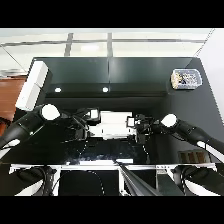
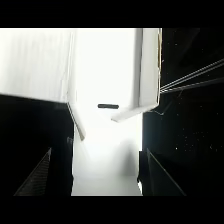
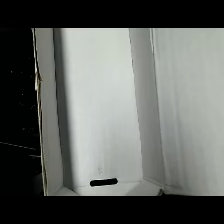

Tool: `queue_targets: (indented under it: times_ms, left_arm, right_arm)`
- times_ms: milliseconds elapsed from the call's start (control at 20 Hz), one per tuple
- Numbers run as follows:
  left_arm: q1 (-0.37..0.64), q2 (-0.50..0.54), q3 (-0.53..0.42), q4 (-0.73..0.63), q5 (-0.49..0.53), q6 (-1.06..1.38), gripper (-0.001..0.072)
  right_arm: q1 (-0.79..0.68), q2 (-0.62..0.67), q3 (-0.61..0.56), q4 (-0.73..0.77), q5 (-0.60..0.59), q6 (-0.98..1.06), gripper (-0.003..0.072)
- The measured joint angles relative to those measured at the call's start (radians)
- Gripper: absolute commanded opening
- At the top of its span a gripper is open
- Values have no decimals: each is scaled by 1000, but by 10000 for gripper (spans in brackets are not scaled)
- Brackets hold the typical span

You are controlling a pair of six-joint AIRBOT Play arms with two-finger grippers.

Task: Fold the box and place the chain.

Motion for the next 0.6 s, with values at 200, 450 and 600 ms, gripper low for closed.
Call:
queue_targets:
  times_ms: [200,450,600]
  left_arm:
    - [-34,-38,16,9,14,6,669]
    - [-51,-49,21,16,18,5,217]
    - [-54,-51,21,-12,14,4,217]
  right_arm:
    - [0,0,0,0,0,0,20]
    - [0,0,0,0,0,0,21]
    - [0,0,0,0,0,0,20]
